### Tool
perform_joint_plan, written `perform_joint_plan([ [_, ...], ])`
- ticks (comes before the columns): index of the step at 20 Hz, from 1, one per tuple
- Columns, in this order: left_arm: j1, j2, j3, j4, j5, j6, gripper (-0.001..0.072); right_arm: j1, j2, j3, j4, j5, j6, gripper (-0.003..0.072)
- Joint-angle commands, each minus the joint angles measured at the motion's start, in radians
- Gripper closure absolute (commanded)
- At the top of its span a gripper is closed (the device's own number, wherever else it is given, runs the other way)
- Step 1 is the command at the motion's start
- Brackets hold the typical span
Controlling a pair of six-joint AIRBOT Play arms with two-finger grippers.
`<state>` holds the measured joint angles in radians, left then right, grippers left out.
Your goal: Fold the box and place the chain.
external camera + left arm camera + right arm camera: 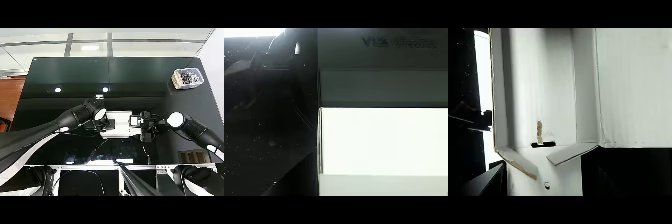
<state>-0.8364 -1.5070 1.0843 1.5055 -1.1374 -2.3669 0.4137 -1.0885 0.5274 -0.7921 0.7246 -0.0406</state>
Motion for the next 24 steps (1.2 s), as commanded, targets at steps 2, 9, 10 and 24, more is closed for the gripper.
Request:
perform_joint_plan([
  [2,-0.001,0.001,0.0,0.0,-0.003,0.012,0.0683,0.0,0.012,0.001,-0.019,0.017,0.026,0.0214],
  [9,-0.002,0.0,0.0,-0.004,0.002,0.011,0.0683,0.0,0.001,0.001,0.126,0.023,0.026,0.0561],
  [10,-0.002,0.0,0.0,-0.004,0.002,0.011,0.0683,0.0,-0.005,0.001,0.151,0.028,0.026,0.0561],
  [24,-0.002,0.0,0.0,-0.004,0.003,0.01,0.0683,0.024,-0.124,0.001,0.347,0.008,0.027,0.0555],
])
